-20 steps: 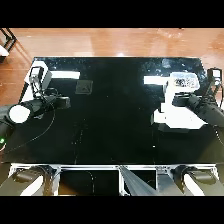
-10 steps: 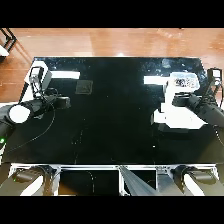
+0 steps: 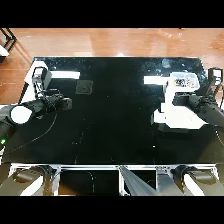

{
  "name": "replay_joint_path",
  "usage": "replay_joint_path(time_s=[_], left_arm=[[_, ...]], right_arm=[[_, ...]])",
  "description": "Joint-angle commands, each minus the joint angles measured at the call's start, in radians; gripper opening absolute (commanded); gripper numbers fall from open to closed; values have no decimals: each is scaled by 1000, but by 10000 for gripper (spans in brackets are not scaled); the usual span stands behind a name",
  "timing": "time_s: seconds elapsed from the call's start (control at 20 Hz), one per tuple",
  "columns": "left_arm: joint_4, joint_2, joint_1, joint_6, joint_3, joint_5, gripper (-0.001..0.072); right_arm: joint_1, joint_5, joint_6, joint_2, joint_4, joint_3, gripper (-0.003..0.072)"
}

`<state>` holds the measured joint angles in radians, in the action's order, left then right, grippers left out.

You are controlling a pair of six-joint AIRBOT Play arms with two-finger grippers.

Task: Fold the box and place the chain.

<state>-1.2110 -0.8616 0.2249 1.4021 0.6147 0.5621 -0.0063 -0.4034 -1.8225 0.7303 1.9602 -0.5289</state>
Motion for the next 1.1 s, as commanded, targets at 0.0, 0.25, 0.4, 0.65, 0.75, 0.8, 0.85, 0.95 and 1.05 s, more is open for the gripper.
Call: replay_joint_path(time_s=[0.0, 0.25, 0.4, 0.65, 0.75, 0.8, 0.85, 0.95, 1.05], left_arm=[[-1, -2, 9, -8, -1, -5, 389], [-1, -20, 9, -8, -1, -1, 637], [-1, -24, 9, -8, -1, -1, 637], [-1, -24, 9, -8, -1, -1, 636], [-1, -24, 9, -8, -1, -1, 636], [0, -24, 9, -8, -1, 0, 635], [0, -24, 9, -8, -1, 0, 636], [0, -24, 9, -8, -1, 0, 635], [0, -24, 9, -8, -1, -1, 636]], right_arm=[[1, 87, 1, 0, 1, 0, 21], [1, 115, 1, 0, -2, 0, 21], [1, 125, 2, 0, 0, 0, 384], [-85, -99, 102, 8, -125, -84, 706], [-262, -256, 342, 35, -400, -187, 706], [-373, -307, 378, 57, -480, -235, 706], [-509, -335, 370, 88, -502, -277, 706], [-779, -374, 369, 164, -452, -308, 706], [-1015, -478, 326, 249, -274, -308, 706]])
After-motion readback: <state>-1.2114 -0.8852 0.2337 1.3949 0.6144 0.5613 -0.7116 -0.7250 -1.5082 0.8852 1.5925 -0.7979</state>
